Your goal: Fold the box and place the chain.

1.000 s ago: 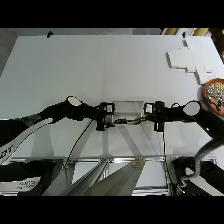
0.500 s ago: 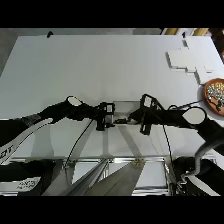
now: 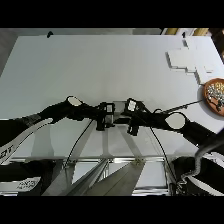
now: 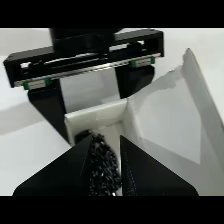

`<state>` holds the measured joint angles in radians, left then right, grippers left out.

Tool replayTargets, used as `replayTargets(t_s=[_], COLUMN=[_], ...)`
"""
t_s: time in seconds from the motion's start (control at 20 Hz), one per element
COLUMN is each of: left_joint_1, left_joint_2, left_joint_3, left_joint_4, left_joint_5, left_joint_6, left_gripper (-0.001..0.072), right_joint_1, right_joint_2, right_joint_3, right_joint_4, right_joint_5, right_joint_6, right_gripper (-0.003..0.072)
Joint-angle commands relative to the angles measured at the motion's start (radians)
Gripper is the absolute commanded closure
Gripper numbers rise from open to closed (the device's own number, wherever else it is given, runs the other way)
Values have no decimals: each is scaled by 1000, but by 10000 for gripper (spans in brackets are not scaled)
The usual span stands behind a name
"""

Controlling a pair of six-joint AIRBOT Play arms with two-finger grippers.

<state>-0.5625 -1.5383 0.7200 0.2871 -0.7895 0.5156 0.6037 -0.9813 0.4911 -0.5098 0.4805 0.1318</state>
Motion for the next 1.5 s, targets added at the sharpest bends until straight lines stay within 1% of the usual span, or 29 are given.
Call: replayTargets(t_s=[0.0, 0.2, 0.3, 0.4, 0.5, 0.6, 0.75, 0.85, 1.05, 1.25, 1.3, 1.35, 1.4, 1.45], left_joint_1=[0, 0, 0, 0, 0, 0, 0, 0, 0, 0, 0, 0, 0, 0], left_joint_2=[0, 0, 0, 0, 0, 0, 0, 0, 0, 0, 0, 0, 0, 0], left_joint_3=[0, 0, 0, 0, 0, 0, 0, 0, 0, 0, 0, 0, 0, 0], left_joint_4=[0, 0, 0, 0, 0, 0, 0, 0, 0, 0, 0, 0, 0, 0], left_joint_5=[0, 0, 0, 0, 0, 0, 0, 0, 0, 0, 0, 0, 0, 0], left_joint_6=[0, 0, 0, 0, 0, 0, 0, 0, 0, 0, 0, 0, 0, 0], left_gripper=[700, 700, 700, 700, 700, 700, 700, 700, 700, 700, 700, 700, 700, 700], right_joint_1=[-75, -291, -405, -492, -537, -538, -530, -498, -460, -459, -457, -455, -455, -455], right_joint_2=[15, 63, 57, 42, 11, -34, -101, -129, -163, -212, -215, -214, -213, -212], right_joint_3=[42, 66, 66, 65, 64, 64, 64, 64, 64, 64, 64, 64, 64, 64], right_joint_4=[-76, -248, -369, -471, -498, -485, -462, -459, -441, -424, -425, -422, -410, -410], right_joint_5=[89, 278, 375, 446, 481, 509, 522, 516, 465, 461, 452, 444, 444, 451], right_joint_6=[3, 2, -2, -7, -42, -129, -208, -246, -272, -298, -298, -298, -298, -297], right_gripper=[486, 488, 489, 490, 489, 489, 489, 490, 496, 503, 535, 536, 593, 673])
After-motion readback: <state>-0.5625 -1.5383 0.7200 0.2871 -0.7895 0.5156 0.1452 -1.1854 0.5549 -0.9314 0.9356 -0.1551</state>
